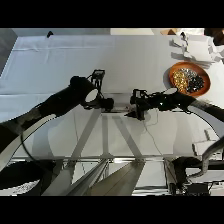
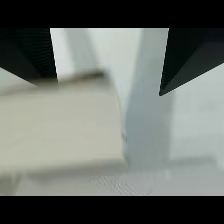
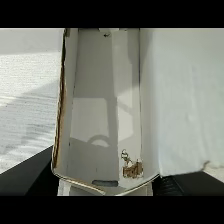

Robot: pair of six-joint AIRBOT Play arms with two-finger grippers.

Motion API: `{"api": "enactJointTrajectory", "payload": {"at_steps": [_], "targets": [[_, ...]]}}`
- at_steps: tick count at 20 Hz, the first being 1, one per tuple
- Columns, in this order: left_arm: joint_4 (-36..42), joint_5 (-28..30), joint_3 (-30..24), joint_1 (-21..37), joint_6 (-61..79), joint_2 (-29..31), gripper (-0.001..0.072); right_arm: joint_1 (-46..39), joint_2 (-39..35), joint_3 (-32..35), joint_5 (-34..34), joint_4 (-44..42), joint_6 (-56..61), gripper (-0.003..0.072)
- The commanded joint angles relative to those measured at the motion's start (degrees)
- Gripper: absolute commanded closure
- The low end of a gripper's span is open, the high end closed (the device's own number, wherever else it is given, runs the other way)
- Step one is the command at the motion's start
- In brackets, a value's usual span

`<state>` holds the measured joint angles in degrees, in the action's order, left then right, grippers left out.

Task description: Fold the box and place the chain.

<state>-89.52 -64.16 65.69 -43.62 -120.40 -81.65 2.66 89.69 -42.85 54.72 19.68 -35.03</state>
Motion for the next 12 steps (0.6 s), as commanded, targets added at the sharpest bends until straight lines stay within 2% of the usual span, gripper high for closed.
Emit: {"api": "enactJointTrajectory", "payload": {"at_steps": [1, 3, 6, 9, 12], "targets": [[2.36, -7.78, 0.0, 0.17, 18.56, 4.15, 0.0011, 0.02, -0.04, 0.02, -0.07, -0.02, 0.02, 0.0148], [4.15, -10.03, -0.02, 0.48, 30.21, 5.42, 0.0011, 0.0, -0.04, 0.0, -0.09, -0.02, 0.02, 0.0148], [5.09, -8.02, -0.13, 0.24, 48.37, 7.78, 0.0011, 0.0, -0.04, 0.0, -0.07, -0.02, 0.02, 0.0148], [6.25, -2.03, -2.93, 0.55, 61.92, 12.81, 0.0011, 0.0, -0.04, 0.02, -0.07, -0.02, 0.02, 0.0148], [12.9, 4.28, -8.55, 4.09, 76.85, 17.9, 0.0011, 0.0, -0.04, 0.0, -0.07, -0.02, 0.02, 0.0148]]}}
